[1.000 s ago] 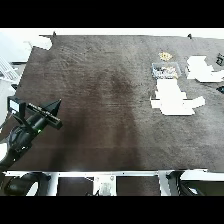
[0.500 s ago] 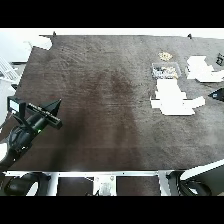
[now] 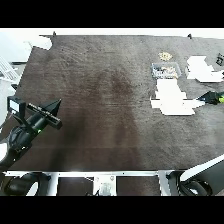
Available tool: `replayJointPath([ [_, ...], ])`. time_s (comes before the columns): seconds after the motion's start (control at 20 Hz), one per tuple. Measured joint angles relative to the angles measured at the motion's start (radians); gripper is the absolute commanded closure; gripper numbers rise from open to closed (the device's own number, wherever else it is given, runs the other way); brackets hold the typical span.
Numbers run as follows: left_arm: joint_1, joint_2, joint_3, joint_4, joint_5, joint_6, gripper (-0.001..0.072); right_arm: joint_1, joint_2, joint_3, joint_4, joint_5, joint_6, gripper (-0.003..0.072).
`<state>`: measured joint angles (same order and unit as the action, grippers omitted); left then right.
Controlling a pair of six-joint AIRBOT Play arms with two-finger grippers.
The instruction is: Fold the box and place the chain.
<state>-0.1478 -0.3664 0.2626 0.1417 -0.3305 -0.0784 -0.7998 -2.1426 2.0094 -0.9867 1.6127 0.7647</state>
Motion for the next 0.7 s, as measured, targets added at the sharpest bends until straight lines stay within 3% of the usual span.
replayJointPath([
  [0.3,0.000,0.000,0.000,0.000,0.000,0.000,0.0688,0.029,-0.037,0.001,-0.004,0.037,-0.002,0.0187],
  [0.45,0.000,0.000,0.000,0.000,0.000,0.000,0.0688,0.037,-0.045,0.001,-0.003,0.051,-0.002,0.0278],
  [0.6,0.000,0.000,0.000,0.000,0.000,0.000,0.0688,0.039,-0.050,0.001,-0.009,0.070,-0.002,0.0497],
  [0.65,0.000,0.000,0.000,0.000,0.000,0.000,0.0688,0.039,-0.050,0.001,-0.008,0.080,-0.002,0.0681],
  [0.7,0.000,0.000,0.000,0.000,0.000,0.000,0.0688,0.041,-0.050,0.001,-0.003,0.096,-0.001,0.0676],
])
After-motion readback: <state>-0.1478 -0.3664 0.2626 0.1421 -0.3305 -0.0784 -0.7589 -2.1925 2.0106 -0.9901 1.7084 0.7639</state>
